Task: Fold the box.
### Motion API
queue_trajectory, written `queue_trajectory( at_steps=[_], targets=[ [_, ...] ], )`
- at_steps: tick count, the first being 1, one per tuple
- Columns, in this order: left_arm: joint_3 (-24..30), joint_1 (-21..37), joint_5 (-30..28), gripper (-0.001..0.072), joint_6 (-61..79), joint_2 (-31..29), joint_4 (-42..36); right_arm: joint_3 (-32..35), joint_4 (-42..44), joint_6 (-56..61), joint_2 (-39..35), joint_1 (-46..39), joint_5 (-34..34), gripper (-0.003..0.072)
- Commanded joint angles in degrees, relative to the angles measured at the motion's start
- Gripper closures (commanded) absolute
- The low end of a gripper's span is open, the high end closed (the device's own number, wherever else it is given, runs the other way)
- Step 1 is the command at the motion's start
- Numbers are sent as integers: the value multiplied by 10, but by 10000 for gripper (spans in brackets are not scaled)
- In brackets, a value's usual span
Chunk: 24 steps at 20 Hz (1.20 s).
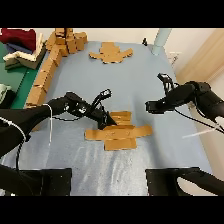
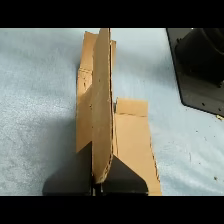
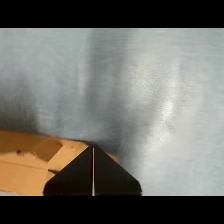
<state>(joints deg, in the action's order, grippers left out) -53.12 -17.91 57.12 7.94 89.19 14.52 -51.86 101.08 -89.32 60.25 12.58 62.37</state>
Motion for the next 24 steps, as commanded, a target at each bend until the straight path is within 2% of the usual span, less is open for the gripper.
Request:
queue_trajectory(
  at_steps=[1,3,4,5,6,7,9,12,19,24],
  targets=[
    [0,4,-1,697,0,0,5,31,-55,-13,-50,85,16,682],
    [0,4,-1,697,0,0,5,92,-99,-64,-100,185,9,681],
    [0,4,-1,697,0,0,5,124,-108,-96,-124,233,-6,622],
    [0,4,-1,697,0,0,5,157,-109,-119,-146,282,-25,481],
    [0,4,-1,697,0,0,5,183,-109,-138,-157,320,-41,266],
    [0,4,-1,697,0,0,5,207,-119,-160,-159,351,-58,136],
    [0,4,-1,697,0,0,5,238,-139,-163,-148,380,-101,130],
    [0,4,0,697,0,0,5,243,-138,-177,-112,386,-137,130],
    [0,4,-1,697,0,0,5,243,-139,-222,-70,386,-172,130],
    [0,4,0,697,0,0,5,243,-217,-210,-70,385,-215,130]
  ],
)
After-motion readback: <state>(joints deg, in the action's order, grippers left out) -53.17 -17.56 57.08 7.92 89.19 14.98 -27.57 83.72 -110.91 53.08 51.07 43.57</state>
